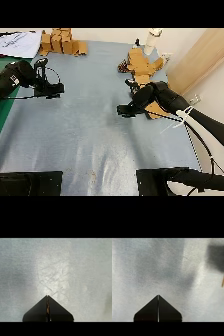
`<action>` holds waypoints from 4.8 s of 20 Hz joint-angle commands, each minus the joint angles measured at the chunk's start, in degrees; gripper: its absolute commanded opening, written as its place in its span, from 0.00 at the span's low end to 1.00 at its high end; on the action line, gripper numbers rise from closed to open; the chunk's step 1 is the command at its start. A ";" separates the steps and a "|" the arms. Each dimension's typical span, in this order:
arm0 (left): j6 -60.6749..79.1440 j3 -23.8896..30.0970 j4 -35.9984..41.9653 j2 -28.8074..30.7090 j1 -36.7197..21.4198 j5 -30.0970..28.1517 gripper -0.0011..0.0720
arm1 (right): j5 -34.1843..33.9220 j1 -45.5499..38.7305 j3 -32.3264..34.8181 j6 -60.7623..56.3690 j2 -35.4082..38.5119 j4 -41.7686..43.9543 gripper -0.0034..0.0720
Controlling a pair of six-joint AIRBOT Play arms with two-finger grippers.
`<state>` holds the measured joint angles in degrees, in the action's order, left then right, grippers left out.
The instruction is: Fold the box.
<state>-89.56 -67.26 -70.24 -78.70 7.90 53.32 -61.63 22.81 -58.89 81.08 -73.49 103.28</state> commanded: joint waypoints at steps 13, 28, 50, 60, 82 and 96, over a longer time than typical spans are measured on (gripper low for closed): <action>-0.04 -0.02 7.67 -0.24 -0.02 -1.68 0.03 | -10.40 -15.74 -9.84 -5.51 -0.11 -18.91 0.15; -0.04 -0.02 22.84 -0.26 -0.02 0.94 0.83 | -8.33 -49.99 -27.69 31.54 -17.66 -2.40 0.64; 5.86 -0.02 23.96 -0.59 -0.02 2.19 0.82 | -26.80 -49.57 -25.94 31.32 -22.14 17.81 0.05; 13.03 0.02 23.71 -0.61 -0.04 5.99 0.82 | -16.09 -46.47 3.98 22.27 0.83 14.27 0.05; 27.28 11.06 32.50 -0.59 -0.09 13.51 0.82 | 1.66 -19.93 15.15 19.34 6.29 14.45 0.34; 37.88 11.06 34.73 -0.61 -0.07 17.66 0.82 | -1.36 -14.25 16.57 35.56 2.80 26.08 0.05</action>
<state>-56.05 -56.25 -35.73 -79.29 7.86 70.46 -62.83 5.56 -42.39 109.16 -70.48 123.83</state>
